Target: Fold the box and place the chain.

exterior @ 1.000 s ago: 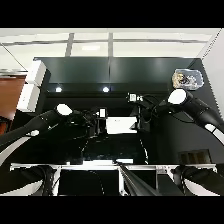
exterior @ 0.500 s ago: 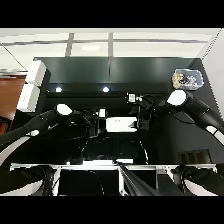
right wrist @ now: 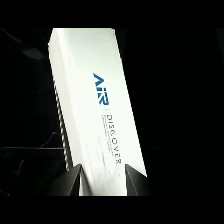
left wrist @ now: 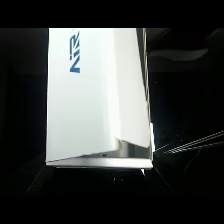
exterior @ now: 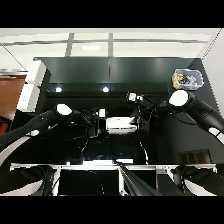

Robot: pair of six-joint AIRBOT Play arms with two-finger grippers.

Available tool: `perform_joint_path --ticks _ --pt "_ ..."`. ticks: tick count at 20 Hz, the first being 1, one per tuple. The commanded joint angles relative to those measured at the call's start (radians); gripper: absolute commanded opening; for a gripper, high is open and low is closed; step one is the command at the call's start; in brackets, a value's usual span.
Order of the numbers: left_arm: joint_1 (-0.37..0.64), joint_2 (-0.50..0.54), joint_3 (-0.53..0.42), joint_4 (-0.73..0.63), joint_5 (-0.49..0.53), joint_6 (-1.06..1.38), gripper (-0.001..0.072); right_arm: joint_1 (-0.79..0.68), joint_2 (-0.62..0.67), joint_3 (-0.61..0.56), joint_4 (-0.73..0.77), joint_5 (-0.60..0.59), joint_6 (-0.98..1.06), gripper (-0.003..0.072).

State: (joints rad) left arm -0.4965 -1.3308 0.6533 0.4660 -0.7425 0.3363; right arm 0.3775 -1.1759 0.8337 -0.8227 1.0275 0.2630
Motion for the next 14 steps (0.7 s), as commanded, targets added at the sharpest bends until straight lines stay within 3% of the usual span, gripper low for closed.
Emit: perform_joint_path --ticks 1,14 --pt "0.000 -0.001 0.001 0.001 0.000 0.000 0.0407 0.001 -0.003 -0.003 -0.006 0.014 0.023 0.0308" --pt "0.000 -0.001 0.001 0.001 0.000 0.000 0.0407 0.001 -0.004 -0.027 -0.006 -0.005 0.026 0.0307"
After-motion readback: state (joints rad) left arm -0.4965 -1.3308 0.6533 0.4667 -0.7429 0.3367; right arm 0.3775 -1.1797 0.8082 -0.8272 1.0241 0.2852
